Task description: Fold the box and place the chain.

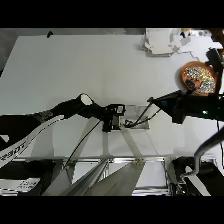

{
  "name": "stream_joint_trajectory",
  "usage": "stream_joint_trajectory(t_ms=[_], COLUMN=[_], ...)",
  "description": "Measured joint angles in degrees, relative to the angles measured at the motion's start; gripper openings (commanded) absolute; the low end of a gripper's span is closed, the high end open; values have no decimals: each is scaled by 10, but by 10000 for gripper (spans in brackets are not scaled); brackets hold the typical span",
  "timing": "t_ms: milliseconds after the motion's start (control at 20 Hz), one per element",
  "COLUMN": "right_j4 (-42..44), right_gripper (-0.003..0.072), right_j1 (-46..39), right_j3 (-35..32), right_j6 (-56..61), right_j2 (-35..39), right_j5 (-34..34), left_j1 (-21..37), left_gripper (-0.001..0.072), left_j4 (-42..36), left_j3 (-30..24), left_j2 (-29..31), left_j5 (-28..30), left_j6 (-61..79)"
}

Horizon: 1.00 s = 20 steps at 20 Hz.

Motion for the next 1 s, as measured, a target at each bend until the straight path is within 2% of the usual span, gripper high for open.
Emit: stream_joint_trajectory(t_ms=[150,550,600,700,750,850,1000], right_j4=[-30,-175,-187,-202,-208,-216,-231], right_gripper=[18,26,62,63,95,210,209], right_j1=[39,150,160,183,192,208,217], right_j3=[0,0,0,0,0,0,9], right_j6=[-9,21,29,37,40,49,64], right_j2=[-57,-200,-213,-235,-242,-251,-256], right_j5=[-8,-19,-22,-29,-33,-41,-36], left_j1=[0,0,0,0,0,0,0], left_gripper=[88,88,88,88,88,88,88], left_j4=[0,0,0,0,0,0,0], left_j3=[0,0,0,0,0,0,0], left_j2=[0,0,0,0,0,0,0], left_j5=[0,0,0,0,0,0,0], left_j6=[0,0,0,0,0,0,0])
